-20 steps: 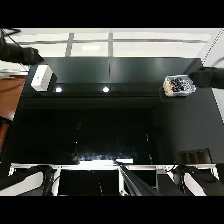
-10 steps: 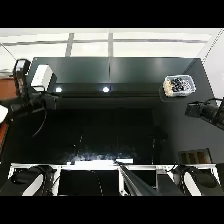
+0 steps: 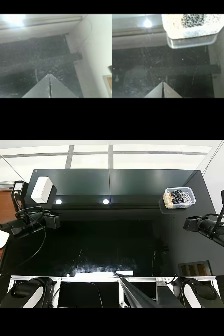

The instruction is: Fold the box and place the chain.

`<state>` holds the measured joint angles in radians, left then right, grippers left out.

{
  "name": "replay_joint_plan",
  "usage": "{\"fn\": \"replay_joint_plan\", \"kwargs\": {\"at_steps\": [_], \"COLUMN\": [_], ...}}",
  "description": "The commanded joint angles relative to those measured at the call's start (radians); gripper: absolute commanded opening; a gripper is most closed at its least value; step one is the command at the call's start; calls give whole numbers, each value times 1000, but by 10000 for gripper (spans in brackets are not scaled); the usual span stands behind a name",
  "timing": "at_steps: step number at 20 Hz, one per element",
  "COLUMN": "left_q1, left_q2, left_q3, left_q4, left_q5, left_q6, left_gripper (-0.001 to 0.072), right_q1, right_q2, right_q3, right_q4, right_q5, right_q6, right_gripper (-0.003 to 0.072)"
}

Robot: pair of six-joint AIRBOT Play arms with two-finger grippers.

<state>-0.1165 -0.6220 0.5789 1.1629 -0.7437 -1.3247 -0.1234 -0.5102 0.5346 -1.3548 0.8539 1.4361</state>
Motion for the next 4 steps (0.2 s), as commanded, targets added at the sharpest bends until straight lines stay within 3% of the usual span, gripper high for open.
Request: {"fn": "replay_joint_plan", "kwargs": {"at_steps": [1,4], "left_q1": [0,0], "left_q2": [4,4], "left_q3": [-3,-3], "left_q4": [0,0], "left_q5": [3,3], "left_q6": [0,0], "left_gripper": [29,29], "right_q1": [-1,-1], "right_q2": [1,1], "right_q3": [-1,-1], "right_q4": [0,0], "right_q5": [-2,-2], "right_q6": [1,1], "right_gripper": [22,22]}}
